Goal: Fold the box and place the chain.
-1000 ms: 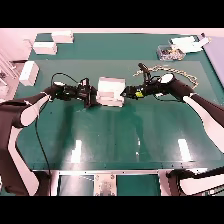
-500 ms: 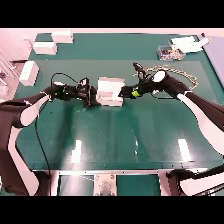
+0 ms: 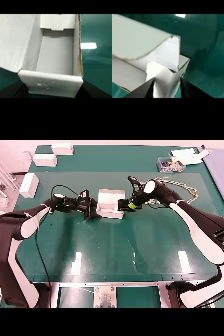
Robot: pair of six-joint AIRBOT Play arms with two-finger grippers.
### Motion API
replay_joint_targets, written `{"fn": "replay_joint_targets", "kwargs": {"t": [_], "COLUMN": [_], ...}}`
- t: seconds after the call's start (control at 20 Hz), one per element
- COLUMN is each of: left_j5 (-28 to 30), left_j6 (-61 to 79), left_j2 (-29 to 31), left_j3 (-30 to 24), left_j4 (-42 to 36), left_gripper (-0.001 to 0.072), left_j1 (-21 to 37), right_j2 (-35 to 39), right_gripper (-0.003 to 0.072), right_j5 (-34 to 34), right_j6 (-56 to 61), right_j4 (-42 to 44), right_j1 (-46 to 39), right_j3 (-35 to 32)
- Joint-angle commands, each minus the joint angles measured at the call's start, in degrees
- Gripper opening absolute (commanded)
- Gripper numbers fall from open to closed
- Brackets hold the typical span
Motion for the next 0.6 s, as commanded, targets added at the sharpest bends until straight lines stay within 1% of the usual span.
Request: {"fn": "replay_joint_targets", "kwargs": {"t": [0.0,0.1,0.25,0.55], "left_j5": [0.13,0.13,0.13,0.13], "left_j6": [0.04,0.02,0.02,0.02], "left_j2": [0.02,0.02,0.02,0.02], "left_j3": [0.04,0.04,0.04,0.04], "left_j4": [0.09,0.09,0.09,0.09], "left_gripper": [0.0483,0.0483,0.0483,0.0483], "left_j1": [0.04,0.04,0.04,0.04], "right_j2": [-0.59,-1.05,-2.82,-5.29], "right_gripper": [0.0369,0.0369,0.0369,0.0368], "right_j5": [0.63,1.6,5.16,6.97], "right_j6": [2.67,4.61,7.23,10.36], "right_j4": [-2.43,-4.04,-7.37,-10.16], "right_j1": [0.55,0.63,1.31,2.95], "right_j3": [1.99,3.39,5.9,8.55]}}
